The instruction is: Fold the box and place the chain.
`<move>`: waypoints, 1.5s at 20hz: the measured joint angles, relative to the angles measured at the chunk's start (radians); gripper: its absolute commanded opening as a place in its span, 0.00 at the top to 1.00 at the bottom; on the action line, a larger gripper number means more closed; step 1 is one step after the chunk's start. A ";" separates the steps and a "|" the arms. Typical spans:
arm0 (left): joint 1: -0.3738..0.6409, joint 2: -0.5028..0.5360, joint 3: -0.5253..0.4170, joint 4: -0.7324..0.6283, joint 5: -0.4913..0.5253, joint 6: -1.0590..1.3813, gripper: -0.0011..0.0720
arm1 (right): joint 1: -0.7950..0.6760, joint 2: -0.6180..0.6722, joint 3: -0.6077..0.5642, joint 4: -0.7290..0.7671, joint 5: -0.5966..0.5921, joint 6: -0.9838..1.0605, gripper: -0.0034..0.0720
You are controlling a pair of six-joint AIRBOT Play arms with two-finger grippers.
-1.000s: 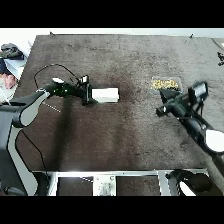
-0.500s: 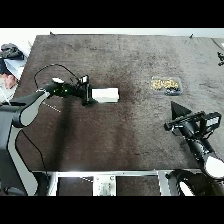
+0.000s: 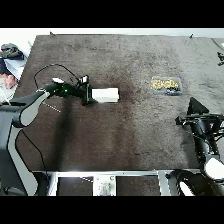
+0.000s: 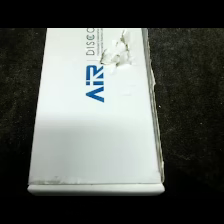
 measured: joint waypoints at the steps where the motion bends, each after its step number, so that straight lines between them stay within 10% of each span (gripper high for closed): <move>1: 0.000 0.000 0.000 0.000 0.000 0.000 0.35 | 0.000 0.000 0.000 0.000 -0.011 0.000 0.98; 7: 0.000 0.000 0.000 0.000 -0.002 0.000 0.38 | 0.000 0.001 0.000 -0.001 -0.040 0.000 0.98; 8: 0.000 0.000 0.000 0.000 -0.002 0.000 0.92 | 0.000 0.001 0.000 -0.001 -0.042 0.000 0.98; 9: 0.000 0.000 0.000 -0.001 -0.002 0.000 0.97 | 0.000 0.001 0.000 -0.001 -0.043 0.000 0.98; 19: 0.026 0.112 0.002 -0.147 0.067 -0.014 0.97 | 0.000 0.001 0.000 -0.002 -0.047 0.000 0.98; 30: 0.322 0.277 0.001 -0.143 0.649 -0.504 0.97 | 0.000 0.001 0.000 -0.002 -0.047 0.000 0.98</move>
